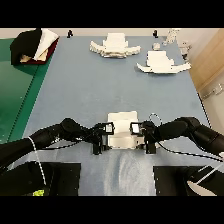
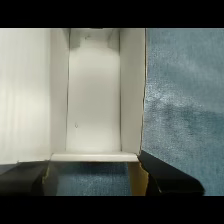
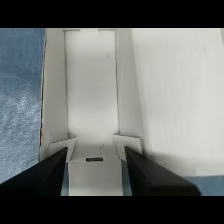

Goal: Fold the box.

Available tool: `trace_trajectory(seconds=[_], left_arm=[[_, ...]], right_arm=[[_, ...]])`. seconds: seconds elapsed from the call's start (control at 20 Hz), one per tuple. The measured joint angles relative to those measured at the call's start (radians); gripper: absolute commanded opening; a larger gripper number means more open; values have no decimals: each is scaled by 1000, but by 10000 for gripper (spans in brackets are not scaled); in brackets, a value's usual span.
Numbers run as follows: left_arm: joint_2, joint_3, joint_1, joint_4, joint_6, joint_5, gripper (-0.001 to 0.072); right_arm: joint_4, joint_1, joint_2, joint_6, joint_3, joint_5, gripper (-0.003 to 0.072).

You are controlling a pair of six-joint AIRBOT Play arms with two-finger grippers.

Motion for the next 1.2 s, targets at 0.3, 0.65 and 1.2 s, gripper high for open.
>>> trace_trajectory(seconds=[0.3,0.65,1.2], left_arm=[[0,0,0,0,0,0,481],[0,0,0,0,0,0,481],[0,0,0,0,0,0,481]], right_arm=[[-3,4,-6,0,0,9,587],[-105,5,19,219,12,-48,2],[-768,-198,103,1279,107,-282,-1]])
